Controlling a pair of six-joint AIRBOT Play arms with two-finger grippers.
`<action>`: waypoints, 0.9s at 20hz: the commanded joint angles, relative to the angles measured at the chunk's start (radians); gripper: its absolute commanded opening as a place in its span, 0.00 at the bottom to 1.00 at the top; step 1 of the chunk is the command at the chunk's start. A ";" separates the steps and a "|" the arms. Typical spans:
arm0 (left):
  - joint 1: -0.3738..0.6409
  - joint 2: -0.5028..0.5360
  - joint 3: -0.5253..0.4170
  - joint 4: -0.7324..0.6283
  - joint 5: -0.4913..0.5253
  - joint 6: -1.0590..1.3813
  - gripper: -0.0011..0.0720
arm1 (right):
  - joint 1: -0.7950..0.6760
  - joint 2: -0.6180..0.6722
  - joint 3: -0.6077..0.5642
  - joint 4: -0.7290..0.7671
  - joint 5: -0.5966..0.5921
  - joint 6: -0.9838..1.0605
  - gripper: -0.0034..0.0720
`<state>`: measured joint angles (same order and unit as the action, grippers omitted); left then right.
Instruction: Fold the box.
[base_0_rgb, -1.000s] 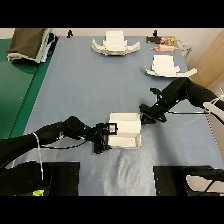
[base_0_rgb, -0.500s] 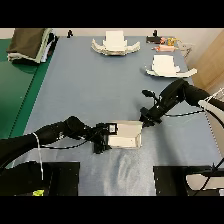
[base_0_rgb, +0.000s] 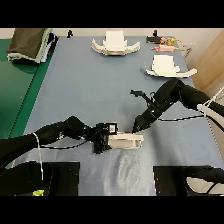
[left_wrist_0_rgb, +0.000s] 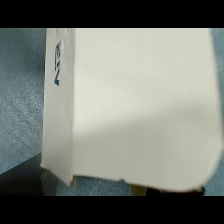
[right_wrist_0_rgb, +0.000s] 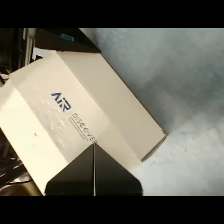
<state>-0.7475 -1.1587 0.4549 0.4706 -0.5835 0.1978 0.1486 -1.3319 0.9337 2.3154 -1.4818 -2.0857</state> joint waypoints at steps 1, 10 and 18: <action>0.000 -0.001 0.000 0.000 0.000 0.000 0.72 | 0.111 0.076 -0.003 -0.078 0.134 -0.043 0.05; 0.000 -0.001 0.000 0.000 0.000 0.000 0.72 | 0.423 0.242 -0.062 -0.315 0.425 -0.042 0.05; 0.000 -0.001 0.000 0.000 0.000 0.000 0.72 | 0.635 0.411 -0.240 -0.547 0.627 0.044 0.05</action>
<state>-0.7475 -1.1587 0.4549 0.4706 -0.5835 0.1974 0.7258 -0.9745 0.7391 1.8500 -0.9314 -2.0674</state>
